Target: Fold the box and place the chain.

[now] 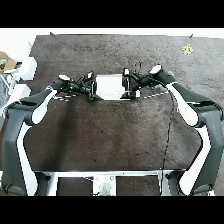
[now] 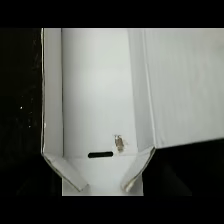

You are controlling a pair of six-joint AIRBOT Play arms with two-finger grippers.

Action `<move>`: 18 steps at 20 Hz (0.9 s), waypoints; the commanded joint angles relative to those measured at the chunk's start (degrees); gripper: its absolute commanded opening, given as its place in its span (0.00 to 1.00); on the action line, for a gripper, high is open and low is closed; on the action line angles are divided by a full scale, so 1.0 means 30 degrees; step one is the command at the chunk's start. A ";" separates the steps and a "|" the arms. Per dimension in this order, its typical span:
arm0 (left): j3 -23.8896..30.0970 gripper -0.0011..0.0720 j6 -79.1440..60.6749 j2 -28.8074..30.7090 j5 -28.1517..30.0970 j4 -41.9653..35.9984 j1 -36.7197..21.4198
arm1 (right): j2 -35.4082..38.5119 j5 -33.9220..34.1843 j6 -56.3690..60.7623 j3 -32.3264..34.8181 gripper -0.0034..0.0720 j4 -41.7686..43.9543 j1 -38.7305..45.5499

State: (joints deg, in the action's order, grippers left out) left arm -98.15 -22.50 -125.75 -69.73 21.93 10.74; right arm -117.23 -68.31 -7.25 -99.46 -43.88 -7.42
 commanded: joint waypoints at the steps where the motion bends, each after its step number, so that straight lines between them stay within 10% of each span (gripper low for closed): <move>1: 0.0000 0.48 -0.0007 -0.0007 -0.0036 0.0022 -0.0007 | 0.1173 0.0036 0.2324 -0.0015 0.95 -0.2295 0.0328; 4: 0.0000 0.48 -0.0007 -0.0007 -0.0036 0.0022 -0.0007 | 0.2667 -0.0452 0.4029 -0.0015 0.91 -0.2769 0.0474; 6: 0.0000 0.48 -0.0007 -0.0007 -0.0036 0.0022 -0.0007 | 0.3140 -0.0670 0.4007 -0.0015 0.25 -0.1122 0.0466; 7: 0.0000 0.48 -0.0007 -0.0007 -0.0036 0.0022 -0.0007 | 0.3089 -0.0663 0.4000 -0.0015 0.06 0.0605 0.0466; 12: 0.0000 0.48 -0.0007 -0.0007 -0.0036 0.0022 -0.0007 | 0.1588 0.0546 0.1406 -0.0015 0.05 0.8327 0.0408; 18: 0.0000 0.48 -0.0007 -0.0007 -0.0044 0.0022 -0.0007 | -0.0291 0.4051 0.0845 -0.0015 0.05 0.8255 0.0401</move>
State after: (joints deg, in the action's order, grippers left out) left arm -98.15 -22.50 -125.75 -69.89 21.98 10.74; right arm -115.79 -60.14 -3.11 -99.46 -21.02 -6.17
